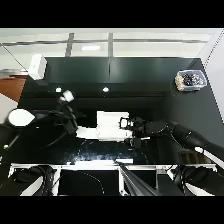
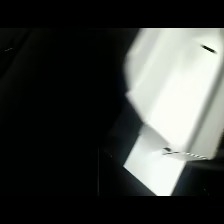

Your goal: Fold the box and place the chain.

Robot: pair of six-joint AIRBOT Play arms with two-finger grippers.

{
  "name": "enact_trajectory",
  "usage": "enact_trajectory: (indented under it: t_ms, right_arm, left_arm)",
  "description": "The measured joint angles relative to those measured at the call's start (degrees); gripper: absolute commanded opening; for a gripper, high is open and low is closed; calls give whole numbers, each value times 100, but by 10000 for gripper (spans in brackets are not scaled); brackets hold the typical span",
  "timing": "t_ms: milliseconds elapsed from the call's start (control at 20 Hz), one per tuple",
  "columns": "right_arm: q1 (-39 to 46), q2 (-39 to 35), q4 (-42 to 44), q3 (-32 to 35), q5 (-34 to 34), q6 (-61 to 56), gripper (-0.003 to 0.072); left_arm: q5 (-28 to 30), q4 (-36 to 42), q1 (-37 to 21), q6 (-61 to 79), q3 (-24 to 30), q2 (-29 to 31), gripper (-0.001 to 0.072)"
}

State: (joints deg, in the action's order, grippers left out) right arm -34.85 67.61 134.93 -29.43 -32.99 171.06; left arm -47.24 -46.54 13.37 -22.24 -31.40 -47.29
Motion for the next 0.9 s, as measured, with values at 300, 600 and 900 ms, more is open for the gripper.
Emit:
enact_trajectory:
  t_ms: [300, 600, 900]
  right_arm:
    - [0, 0, 0, 0, 0, 0, 352]
    - [0, 0, 0, 0, -2, 0, 352]
    - [0, 0, 2, 0, -2, 0, 352]
  left_arm:
    - [-667, -87, -1797, -1932, 129, 251, 28]
    - [-1235, -46, -2361, -3539, 815, -122, 29]
    - [-1327, 330, -2210, -4035, 1132, -1119, 28]
